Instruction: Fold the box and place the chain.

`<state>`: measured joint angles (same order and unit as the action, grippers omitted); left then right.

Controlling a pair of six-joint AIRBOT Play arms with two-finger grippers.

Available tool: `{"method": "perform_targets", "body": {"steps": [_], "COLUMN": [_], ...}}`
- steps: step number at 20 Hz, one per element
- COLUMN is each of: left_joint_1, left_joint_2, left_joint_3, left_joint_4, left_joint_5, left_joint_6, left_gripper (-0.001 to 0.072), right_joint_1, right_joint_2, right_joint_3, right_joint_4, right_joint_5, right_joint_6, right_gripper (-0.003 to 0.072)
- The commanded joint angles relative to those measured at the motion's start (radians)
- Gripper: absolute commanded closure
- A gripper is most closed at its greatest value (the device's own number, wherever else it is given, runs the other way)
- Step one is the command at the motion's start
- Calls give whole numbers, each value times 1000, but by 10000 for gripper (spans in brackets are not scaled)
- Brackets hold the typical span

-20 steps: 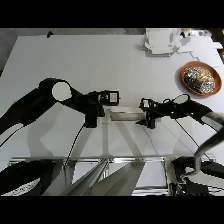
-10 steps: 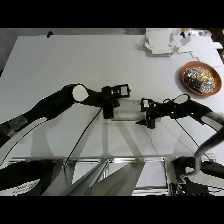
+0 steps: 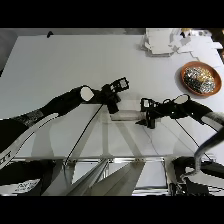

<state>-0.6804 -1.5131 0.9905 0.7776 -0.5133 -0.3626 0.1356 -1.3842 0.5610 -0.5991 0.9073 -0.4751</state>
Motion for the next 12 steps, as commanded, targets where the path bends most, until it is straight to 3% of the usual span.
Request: {"method": "perform_targets", "body": {"steps": [1, 3, 8, 12], "left_joint_1": [8, 15, 33, 47], "left_joint_2": [35, 114, 292, 305], "left_joint_3": [0, 0, -14, -152], "left_joint_4": [7, 60, 298, 311], "left_joint_5": [-6, -61, -357, -359], "left_joint_6": [-5, -5, -204, -164], "left_gripper": [703, 703, 703, 705], "right_joint_1": [0, 0, 0, 0], "right_joint_2": [0, 0, 0, 0], "right_joint_3": [0, 0, 0, 0], "right_joint_4": [-3, -3, -3, -3], "right_joint_5": [1, 1, 1, 1], "right_joint_6": [-5, -5, -5, -5], "right_gripper": [278, 278, 278, 278]}}
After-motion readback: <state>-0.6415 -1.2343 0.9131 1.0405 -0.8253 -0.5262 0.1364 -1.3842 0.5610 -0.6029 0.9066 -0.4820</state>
